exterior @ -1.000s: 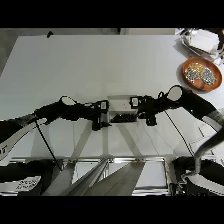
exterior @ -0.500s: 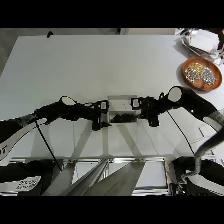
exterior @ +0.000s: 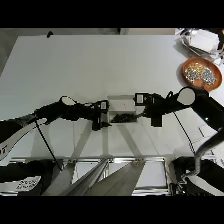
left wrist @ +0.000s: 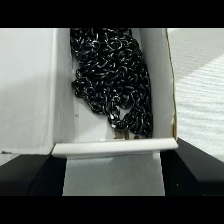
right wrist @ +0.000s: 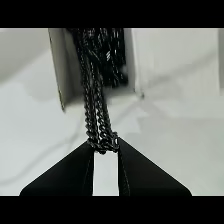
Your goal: Fold the box and place the chain.
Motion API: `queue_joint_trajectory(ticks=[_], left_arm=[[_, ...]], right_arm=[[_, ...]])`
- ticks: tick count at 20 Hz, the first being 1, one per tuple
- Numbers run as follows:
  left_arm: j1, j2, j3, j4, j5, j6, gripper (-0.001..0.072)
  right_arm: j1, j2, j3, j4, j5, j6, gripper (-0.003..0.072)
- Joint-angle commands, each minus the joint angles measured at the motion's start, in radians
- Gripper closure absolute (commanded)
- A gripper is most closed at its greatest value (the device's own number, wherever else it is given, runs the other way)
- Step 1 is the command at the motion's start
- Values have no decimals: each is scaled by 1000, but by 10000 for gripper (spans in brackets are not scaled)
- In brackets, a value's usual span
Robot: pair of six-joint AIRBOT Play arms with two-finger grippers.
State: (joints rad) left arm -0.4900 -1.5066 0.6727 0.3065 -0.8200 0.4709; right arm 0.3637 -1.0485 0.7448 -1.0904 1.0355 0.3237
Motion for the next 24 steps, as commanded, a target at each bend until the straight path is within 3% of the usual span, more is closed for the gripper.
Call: queue_joint_trajectory(ticks=[1, 6, 10, 12, 13, 15, 17, 20, 23, 24], left_arm=[[0, 1, 1, 0, 0, 0, 501], [0, 1, 1, 0, 0, 0, 501], [0, 1, 1, 0, 0, 0, 501], [0, 1, 1, 0, 0, 0, 501], [0, 1, 1, 0, 0, 0, 501], [0, 1, 1, 0, 0, 0, 501], [0, 1, 1, 0, 0, 0, 501], [0, 1, 1, 0, 0, 0, 501], [0, 1, 1, 0, 0, 0, 501], [0, 1, 1, 0, 0, 0, 501]], right_arm=[[65, 29, 1, 180, -90, 129, 669], [171, -78, 1, 270, -297, 231, 668], [203, -149, 1, 286, -330, 274, 663], [203, -151, 2, 289, -328, 280, 552], [203, -151, 8, 286, -321, 282, 550], [203, -151, 34, 282, -311, 282, 442], [189, -151, 79, 271, -283, 282, 388], [156, -151, 168, 219, -194, 282, 390], [93, -155, 276, 214, -192, 282, 412], [69, -162, 303, 214, -197, 282, 486]])
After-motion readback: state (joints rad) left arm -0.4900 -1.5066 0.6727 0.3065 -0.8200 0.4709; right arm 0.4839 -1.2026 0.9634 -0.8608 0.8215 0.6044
